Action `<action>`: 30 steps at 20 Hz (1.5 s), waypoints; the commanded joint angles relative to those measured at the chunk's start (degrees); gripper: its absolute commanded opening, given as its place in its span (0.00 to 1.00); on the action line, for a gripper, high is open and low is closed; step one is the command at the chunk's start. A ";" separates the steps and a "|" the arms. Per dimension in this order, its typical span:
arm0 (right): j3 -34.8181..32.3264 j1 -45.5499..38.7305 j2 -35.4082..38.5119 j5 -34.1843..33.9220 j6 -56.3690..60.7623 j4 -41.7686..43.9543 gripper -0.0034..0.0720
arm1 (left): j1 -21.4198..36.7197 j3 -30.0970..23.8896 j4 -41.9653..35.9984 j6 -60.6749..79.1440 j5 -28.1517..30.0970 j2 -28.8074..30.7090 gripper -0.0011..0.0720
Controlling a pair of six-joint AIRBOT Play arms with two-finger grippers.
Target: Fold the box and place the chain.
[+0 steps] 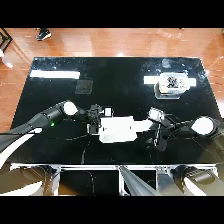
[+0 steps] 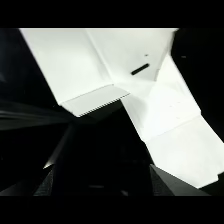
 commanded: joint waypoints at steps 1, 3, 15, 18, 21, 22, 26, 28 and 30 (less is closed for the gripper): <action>-1.88 3.04 -0.22 -2.56 -3.37 0.20 0.98 | -0.04 0.00 0.15 3.23 -4.66 -0.04 0.05; -2.36 6.80 -0.24 -4.94 -3.37 0.15 0.98 | -0.04 0.00 0.13 3.21 -5.01 -0.04 0.05; -4.83 18.82 -4.98 -18.18 -9.09 0.87 0.98 | 0.00 0.02 0.17 3.21 -3.56 -0.07 0.05; -4.83 20.24 -6.56 -21.53 -9.14 4.92 0.98 | 0.00 0.02 0.15 3.21 -3.56 -0.07 0.05; -4.81 20.35 -6.56 -24.37 -7.78 9.49 0.98 | 0.00 0.02 0.17 3.21 -3.52 -0.07 0.05; -4.70 20.33 -6.56 -25.20 -7.54 9.20 0.98 | 0.00 0.02 0.15 3.21 -3.52 -0.07 0.05; -4.13 20.33 -6.45 -29.14 -7.56 8.79 0.98 | 0.00 0.02 0.15 3.21 -3.52 -0.07 0.05; -3.30 20.33 -6.08 -28.96 -6.47 8.81 0.98 | 0.00 0.02 0.17 3.21 -2.73 -0.07 0.05; -2.54 19.93 -5.68 -28.81 -3.76 8.57 0.98 | 0.00 0.02 0.17 3.21 -2.38 -0.07 0.05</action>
